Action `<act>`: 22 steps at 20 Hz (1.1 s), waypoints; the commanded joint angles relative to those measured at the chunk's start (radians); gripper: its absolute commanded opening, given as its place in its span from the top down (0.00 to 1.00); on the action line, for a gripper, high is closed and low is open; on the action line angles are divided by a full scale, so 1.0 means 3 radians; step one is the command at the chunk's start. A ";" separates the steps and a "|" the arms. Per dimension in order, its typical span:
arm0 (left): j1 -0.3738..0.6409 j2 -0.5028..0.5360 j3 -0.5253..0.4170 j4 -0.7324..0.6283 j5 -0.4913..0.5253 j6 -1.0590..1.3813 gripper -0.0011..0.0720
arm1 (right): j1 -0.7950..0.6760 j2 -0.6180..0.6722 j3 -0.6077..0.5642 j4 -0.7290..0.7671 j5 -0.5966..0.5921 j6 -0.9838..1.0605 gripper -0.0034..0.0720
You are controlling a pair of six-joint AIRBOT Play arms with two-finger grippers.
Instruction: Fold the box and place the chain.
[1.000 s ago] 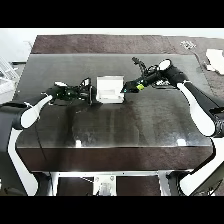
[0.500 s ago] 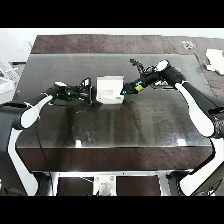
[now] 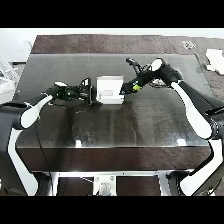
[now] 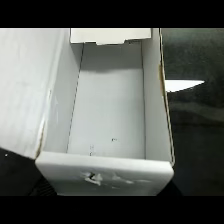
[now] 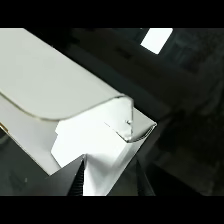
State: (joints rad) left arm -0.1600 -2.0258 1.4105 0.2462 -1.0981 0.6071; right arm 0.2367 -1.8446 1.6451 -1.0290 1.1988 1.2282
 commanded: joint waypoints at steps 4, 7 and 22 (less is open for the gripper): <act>0.0003 0.0000 0.0000 0.0000 -0.0047 0.0000 0.42 | 0.0186 -0.0009 0.0067 -0.0540 0.0005 0.0579 0.44; 0.0003 0.0000 0.0000 0.0000 -0.0047 0.0000 0.42 | 0.0259 -0.0025 0.0084 -0.0655 0.0034 0.0744 0.44; 0.0003 0.0000 0.0000 -0.0001 -0.0045 0.0000 0.42 | 0.0622 -0.0280 0.0455 -0.1602 0.0426 0.1747 0.47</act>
